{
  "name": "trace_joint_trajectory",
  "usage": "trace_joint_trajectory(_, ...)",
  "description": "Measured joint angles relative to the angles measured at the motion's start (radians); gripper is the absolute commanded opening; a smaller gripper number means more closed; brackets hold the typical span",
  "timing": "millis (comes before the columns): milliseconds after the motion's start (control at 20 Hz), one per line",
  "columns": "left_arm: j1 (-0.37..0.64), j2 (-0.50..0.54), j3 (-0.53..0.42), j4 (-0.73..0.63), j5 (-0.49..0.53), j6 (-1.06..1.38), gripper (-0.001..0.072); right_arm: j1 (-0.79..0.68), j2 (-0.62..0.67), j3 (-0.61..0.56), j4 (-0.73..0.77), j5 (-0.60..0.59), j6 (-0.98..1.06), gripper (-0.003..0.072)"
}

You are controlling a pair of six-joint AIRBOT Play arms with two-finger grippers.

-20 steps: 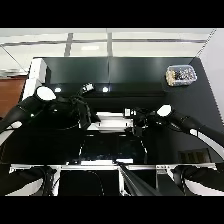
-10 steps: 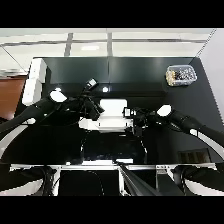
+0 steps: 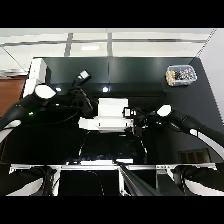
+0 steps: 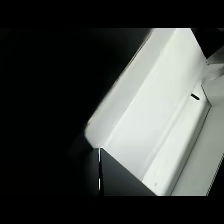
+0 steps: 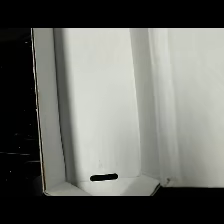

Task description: Fold the box and place the chain.

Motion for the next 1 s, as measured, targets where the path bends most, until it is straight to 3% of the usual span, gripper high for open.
trace_joint_trajectory(100, 0.039, 0.069, -0.034, 0.004, -0.027, 0.001, 0.0029, 0.0, 0.0, 0.0, 0.0, 0.0, 0.0, 0.0441)
trace_joint_trajectory(150, 0.054, 0.094, -0.059, 0.009, -0.057, 0.024, 0.0072, 0.0, 0.0, 0.0, 0.0, 0.0, 0.0, 0.0441)
trace_joint_trajectory(250, 0.066, 0.122, -0.118, 0.011, -0.128, 0.127, 0.0714, 0.0, 0.0, 0.0, 0.0, 0.0, 0.0, 0.0441)
trace_joint_trajectory(400, 0.051, 0.141, -0.203, 0.018, -0.118, 0.342, 0.0708, 0.0, 0.0, 0.0, 0.0, 0.0, 0.0, 0.0441)
trace_joint_trajectory(550, 0.002, 0.135, -0.243, 0.037, -0.027, 0.481, 0.0704, 0.0, 0.0, 0.0, 0.0, 0.0, -0.001, 0.0441)
trace_joint_trajectory(750, -0.05, 0.078, -0.256, 0.093, 0.056, 0.544, 0.0684, 0.0, 0.0, 0.0, 0.0, 0.0, -0.001, 0.0441)
trace_joint_trajectory(1000, -0.071, 0.035, -0.258, 0.069, 0.072, 0.544, 0.0679, 0.0, 0.0, 0.0, 0.0, 0.0, -0.001, 0.0441)
